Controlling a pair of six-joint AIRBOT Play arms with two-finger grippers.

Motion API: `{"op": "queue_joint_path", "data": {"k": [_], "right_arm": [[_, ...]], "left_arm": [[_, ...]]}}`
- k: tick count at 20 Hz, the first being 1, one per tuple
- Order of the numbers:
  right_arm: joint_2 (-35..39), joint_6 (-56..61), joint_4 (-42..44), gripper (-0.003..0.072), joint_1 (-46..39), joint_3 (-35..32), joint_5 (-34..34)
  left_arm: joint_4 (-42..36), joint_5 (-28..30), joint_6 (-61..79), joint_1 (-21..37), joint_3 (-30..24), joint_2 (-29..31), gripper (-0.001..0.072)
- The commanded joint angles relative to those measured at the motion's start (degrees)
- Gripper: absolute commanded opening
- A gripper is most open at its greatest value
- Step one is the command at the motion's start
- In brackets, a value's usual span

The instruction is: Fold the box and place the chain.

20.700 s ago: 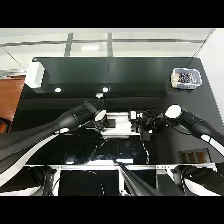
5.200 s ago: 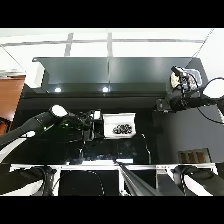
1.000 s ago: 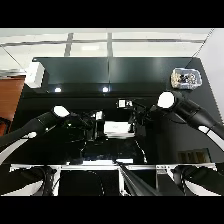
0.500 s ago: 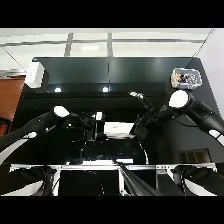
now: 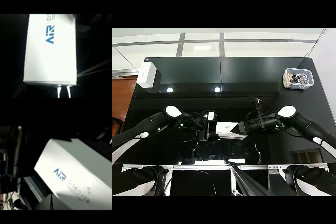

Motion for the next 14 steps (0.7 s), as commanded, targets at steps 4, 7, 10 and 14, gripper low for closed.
{"op": "queue_joint_path", "data": {"k": [4, 7, 10, 14], "right_arm": [[-2.7, 2.5, -4.0, 0.0011, 0.1, -0.7, -3.2], [-3.4, 2.4, -4.7, 0.0011, 0.1, -0.7, -4.4], [-3.4, 2.2, -4.7, 0.0011, 0.1, -0.7, -4.2], [-2.6, -1.7, -5.5, 0.0011, -2.3, 3.0, 5.0]], "left_arm": [[0.0, 0.0, 0.0, 0.0, 0.0, 0.0, 0.0395], [0.0, 0.0, 0.0, 0.0, 0.0, 0.0, 0.0395], [0.0, 0.0, 0.0, 0.0, 0.0, 0.0, 0.0395], [0.0, 0.5, -0.7, 0.0, 0.0, 0.0, 0.0395]]}}
